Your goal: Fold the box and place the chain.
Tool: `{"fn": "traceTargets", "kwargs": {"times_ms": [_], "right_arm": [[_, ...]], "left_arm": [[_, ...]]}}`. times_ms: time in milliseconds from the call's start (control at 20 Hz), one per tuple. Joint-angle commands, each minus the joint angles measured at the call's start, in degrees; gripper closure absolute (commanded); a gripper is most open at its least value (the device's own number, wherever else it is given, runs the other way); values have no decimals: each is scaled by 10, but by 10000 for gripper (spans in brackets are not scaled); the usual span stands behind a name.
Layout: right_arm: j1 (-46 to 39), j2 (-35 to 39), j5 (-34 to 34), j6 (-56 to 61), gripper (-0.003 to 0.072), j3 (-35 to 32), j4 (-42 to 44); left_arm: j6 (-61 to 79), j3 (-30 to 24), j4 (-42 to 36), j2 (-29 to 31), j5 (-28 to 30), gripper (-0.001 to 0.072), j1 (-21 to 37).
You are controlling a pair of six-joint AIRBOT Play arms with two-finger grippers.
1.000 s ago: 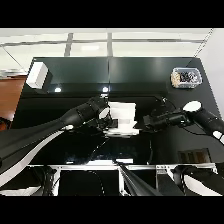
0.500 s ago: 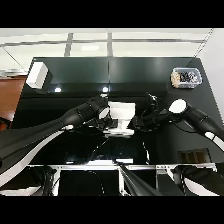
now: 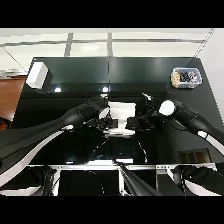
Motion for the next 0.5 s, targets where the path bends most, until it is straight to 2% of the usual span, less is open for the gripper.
{"fn": "traceTargets", "kwargs": {"times_ms": [0,100,450], "right_arm": [[37,-24,8,68,197,37,-66],[61,-33,15,104,358,57,-129],[111,-73,65,228,377,117,-239]], "left_arm": [[0,0,0,0,0,678,0],[0,0,0,0,1,678,0],[0,0,0,0,0,678,0]]}}
